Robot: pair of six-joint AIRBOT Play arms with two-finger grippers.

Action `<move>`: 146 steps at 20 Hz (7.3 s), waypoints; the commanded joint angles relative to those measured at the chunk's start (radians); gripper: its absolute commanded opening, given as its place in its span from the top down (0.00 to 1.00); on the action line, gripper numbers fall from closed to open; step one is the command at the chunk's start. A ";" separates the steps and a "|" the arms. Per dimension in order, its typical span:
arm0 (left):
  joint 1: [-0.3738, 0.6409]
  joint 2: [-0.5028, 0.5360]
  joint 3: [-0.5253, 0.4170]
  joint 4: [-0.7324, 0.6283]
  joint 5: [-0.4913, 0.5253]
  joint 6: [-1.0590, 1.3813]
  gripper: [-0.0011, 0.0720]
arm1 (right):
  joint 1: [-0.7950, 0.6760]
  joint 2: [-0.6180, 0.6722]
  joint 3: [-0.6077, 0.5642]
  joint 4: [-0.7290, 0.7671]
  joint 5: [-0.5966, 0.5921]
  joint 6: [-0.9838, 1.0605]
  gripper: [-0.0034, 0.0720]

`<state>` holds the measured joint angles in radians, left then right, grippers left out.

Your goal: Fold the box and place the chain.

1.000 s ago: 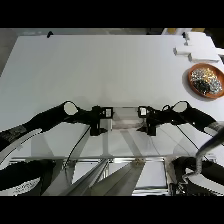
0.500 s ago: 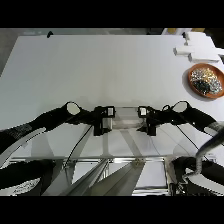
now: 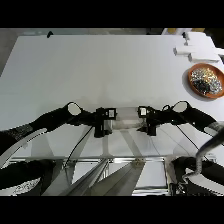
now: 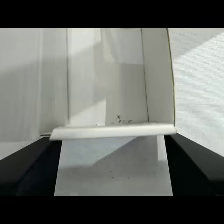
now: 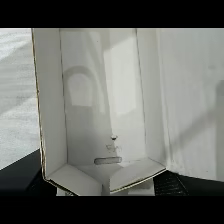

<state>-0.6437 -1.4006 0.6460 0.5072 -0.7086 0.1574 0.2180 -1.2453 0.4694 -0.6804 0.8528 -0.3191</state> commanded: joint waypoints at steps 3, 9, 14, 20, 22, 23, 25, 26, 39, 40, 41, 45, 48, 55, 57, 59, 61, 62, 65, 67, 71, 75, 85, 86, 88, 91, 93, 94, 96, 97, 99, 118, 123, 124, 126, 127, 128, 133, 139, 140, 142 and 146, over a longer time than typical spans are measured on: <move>-0.006 0.001 0.011 -0.049 0.035 0.004 0.02 | 0.000 0.001 0.000 0.000 0.000 0.000 0.56; -0.009 -0.025 0.011 -0.066 0.048 0.004 0.02 | 0.000 0.001 0.000 0.000 0.000 0.000 0.56; -0.032 -0.026 0.011 -0.111 0.051 0.129 0.04 | 0.000 0.001 0.000 0.000 0.000 0.000 0.56; -0.031 -0.026 0.011 -0.106 0.062 0.131 0.61 | 0.000 0.001 0.000 0.000 0.000 0.000 0.56; -0.030 -0.026 0.011 -0.106 0.062 0.131 0.61 | 0.000 0.001 0.000 0.000 0.000 0.000 0.56; -0.030 -0.025 0.011 -0.107 0.062 0.131 0.61 | 0.000 0.001 0.000 0.000 0.000 0.000 0.56; -0.031 -0.025 0.011 -0.107 0.061 0.131 0.61 | 0.000 0.001 0.000 0.000 0.000 0.000 0.56; -0.031 -0.025 0.011 -0.107 0.061 0.131 0.61 | 0.000 0.001 0.000 0.000 0.000 0.000 0.56; -0.031 -0.025 0.011 -0.107 0.061 0.131 0.61 | 0.000 0.001 0.000 0.014 -0.029 0.004 0.57; -0.031 -0.025 0.011 -0.107 0.061 0.131 0.61 | 0.000 0.001 0.000 0.013 -0.028 0.004 0.56; -0.031 -0.025 0.011 -0.107 0.061 0.131 0.61 | 0.000 0.001 0.000 0.013 -0.027 0.004 0.56; -0.031 -0.025 0.011 -0.107 0.061 0.131 0.61 | 0.000 0.008 0.000 -0.067 -0.030 0.053 0.02; -0.031 -0.025 0.011 -0.107 0.061 0.131 0.61 | 0.000 0.053 0.000 -0.152 -0.026 0.175 0.04; -0.031 -0.025 0.011 -0.107 0.058 0.131 0.61 | 0.000 0.246 0.000 -0.432 0.095 0.467 0.07; -0.031 -0.025 0.011 -0.107 0.058 0.131 0.61 | 0.000 0.315 0.000 -0.425 0.124 0.512 0.26; -0.031 -0.025 0.011 -0.107 0.057 0.131 0.61 | 0.000 0.394 0.000 -0.408 0.142 0.575 0.51; -0.031 -0.025 0.011 -0.107 0.058 0.131 0.61 | 0.000 0.450 0.000 -0.305 0.161 0.586 0.81; -0.031 -0.025 0.011 -0.107 0.057 0.131 0.61 | 0.000 0.463 0.000 -0.201 0.161 0.584 0.93; -0.031 -0.025 0.011 -0.107 0.057 0.131 0.61 | 0.000 0.450 0.000 0.077 0.059 0.508 0.92; -0.031 -0.025 0.011 -0.107 0.054 0.131 0.61 | 0.000 0.412 0.000 0.216 -0.080 0.490 0.92; -0.031 -0.025 0.011 -0.107 0.054 0.131 0.61 | 0.000 0.226 0.000 0.344 -0.314 0.494 0.93; -0.031 -0.025 0.011 -0.107 0.054 0.131 0.61 | 0.000 0.093 0.000 0.312 -0.317 0.534 0.93; -0.031 -0.025 0.011 -0.107 0.054 0.131 0.61 | 0.000 0.286 0.108 -0.156 -0.058 0.998 0.93; -0.031 -0.025 0.011 -0.107 0.054 0.131 0.61 | 0.000 0.342 0.109 -0.198 -0.027 1.008 0.93; -0.031 -0.025 0.011 -0.107 0.054 0.131 0.61 | 0.000 0.444 0.109 -0.310 0.082 0.997 0.93; -0.031 -0.025 0.011 -0.107 0.054 0.131 0.61 | 0.002 0.478 0.103 -0.448 0.293 0.775 0.93; -0.031 -0.025 0.011 -0.107 0.053 0.131 0.61 | 0.023 0.478 0.068 -0.463 0.295 0.599 0.93; -0.031 -0.025 0.011 -0.107 0.054 0.131 0.61 | 0.044 0.478 0.047 -0.463 0.269 0.555 0.93; -0.031 -0.025 0.011 -0.107 0.054 0.131 0.61 | 0.089 0.478 0.002 -0.465 0.198 0.543 0.91; -0.031 -0.025 0.011 -0.107 0.053 0.131 0.61 | 0.111 0.478 -0.025 -0.463 0.145 0.546 0.81; -0.031 -0.025 0.011 -0.107 0.054 0.131 0.61 | 0.153 0.478 -0.070 -0.468 0.019 0.546 0.59; -0.031 -0.025 0.011 -0.107 0.046 0.131 0.61 | 0.069 0.375 -0.136 -0.205 -0.087 0.184 0.70; -0.031 -0.025 0.011 -0.107 0.046 0.131 0.61 | 0.069 0.327 -0.136 -0.073 -0.098 0.095 0.76; -0.031 -0.025 0.011 -0.107 0.046 0.131 0.61 | 0.069 0.319 -0.136 -0.047 -0.098 0.075 0.76; -0.031 -0.025 0.011 -0.107 0.046 0.131 0.61 | 0.069 0.301 -0.136 0.007 -0.098 0.039 0.76; -0.031 -0.025 0.011 -0.107 0.046 0.131 0.61 | 0.069 0.287 -0.136 0.041 -0.100 0.019 0.76; -0.031 -0.025 0.011 -0.107 0.046 0.131 0.61 | 0.069 0.272 -0.136 0.071 -0.102 0.003 0.76; -0.031 -0.025 0.011 -0.107 0.046 0.131 0.61 | 0.069 0.219 -0.136 0.158 -0.111 -0.045 0.50; -0.031 -0.025 0.011 -0.107 0.046 0.131 0.61 | 0.059 0.290 -0.136 -0.061 -0.100 0.225 0.52; -0.031 -0.025 0.011 -0.107 0.046 0.131 0.61 | 0.050 0.336 -0.136 -0.140 -0.086 0.351 0.60; -0.031 -0.025 0.011 -0.107 0.046 0.131 0.61 | 0.024 0.443 -0.135 -0.253 -0.079 0.572 0.77; -0.031 -0.025 0.011 -0.107 0.046 0.131 0.61 | -0.069 0.583 -0.107 -0.262 -0.067 0.888 0.82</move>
<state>-0.6743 -1.4258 0.6571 0.3969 -0.6617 0.2863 0.2031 -0.7528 0.3458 -0.8799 0.7757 0.2817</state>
